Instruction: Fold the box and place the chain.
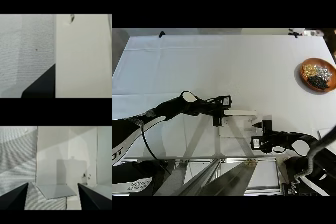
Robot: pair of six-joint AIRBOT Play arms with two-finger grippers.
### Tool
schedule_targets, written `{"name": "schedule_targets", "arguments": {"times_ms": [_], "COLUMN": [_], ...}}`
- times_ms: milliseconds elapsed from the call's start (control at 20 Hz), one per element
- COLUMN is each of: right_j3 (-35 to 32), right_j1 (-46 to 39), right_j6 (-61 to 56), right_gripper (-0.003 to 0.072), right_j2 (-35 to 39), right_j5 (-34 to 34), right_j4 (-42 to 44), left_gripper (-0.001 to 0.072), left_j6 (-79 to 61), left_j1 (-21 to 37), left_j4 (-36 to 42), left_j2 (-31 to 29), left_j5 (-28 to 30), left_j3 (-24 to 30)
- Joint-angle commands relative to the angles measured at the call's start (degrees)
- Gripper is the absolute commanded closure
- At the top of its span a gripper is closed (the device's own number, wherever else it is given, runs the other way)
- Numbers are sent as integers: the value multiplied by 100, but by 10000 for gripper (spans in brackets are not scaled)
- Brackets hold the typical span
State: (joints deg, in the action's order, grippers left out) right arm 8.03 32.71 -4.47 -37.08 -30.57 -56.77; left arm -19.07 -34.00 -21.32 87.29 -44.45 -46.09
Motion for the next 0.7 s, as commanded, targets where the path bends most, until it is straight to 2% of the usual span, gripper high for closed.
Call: {"name": "schedule_targets", "arguments": {"times_ms": [0, 450, 650], "right_j3": [-9, -9, -7], "right_j1": [20, 20, 20], "right_j6": [-122, -369, -365], "right_gripper": [-16, -12, -12], "right_j2": [-98, -437, -442], "right_j5": [282, 728, 1167], "right_j4": [140, 197, 455], "left_gripper": [696, 696, 696], "left_j6": [0, 0, 0], "left_j1": [-2, -2, -4], "left_j4": [-2, -2, -2], "left_j2": [2, 2, 2], "left_j5": [2, 2, 2], "left_j3": [0, 0, 0]}}
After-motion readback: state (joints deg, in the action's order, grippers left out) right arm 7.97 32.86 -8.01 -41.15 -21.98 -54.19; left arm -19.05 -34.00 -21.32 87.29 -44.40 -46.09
